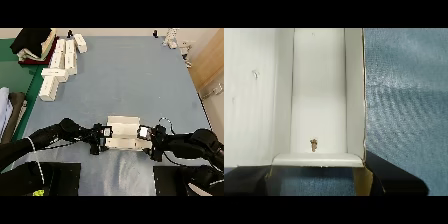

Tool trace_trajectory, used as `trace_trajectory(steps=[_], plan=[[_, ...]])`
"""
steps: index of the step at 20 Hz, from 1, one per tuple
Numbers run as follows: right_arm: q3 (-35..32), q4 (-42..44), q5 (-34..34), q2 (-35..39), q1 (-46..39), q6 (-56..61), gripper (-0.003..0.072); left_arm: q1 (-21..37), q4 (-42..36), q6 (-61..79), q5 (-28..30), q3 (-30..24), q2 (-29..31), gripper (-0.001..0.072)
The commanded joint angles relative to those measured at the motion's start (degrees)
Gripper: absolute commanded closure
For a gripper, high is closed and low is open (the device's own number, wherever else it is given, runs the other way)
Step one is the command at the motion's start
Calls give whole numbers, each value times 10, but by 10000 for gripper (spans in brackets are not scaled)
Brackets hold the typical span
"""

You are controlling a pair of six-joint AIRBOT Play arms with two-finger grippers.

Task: Fold the box.

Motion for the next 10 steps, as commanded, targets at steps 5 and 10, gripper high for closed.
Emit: trace_trajectory(steps=[5, 10], plan=[[-19, 30, 70, -21, 1, -77, 152, 0, 0, 0, 0, 0, 0, 301], [-28, 58, 112, -53, 1, -108, 405, 0, 0, 0, 0, 0, 0, 300]])
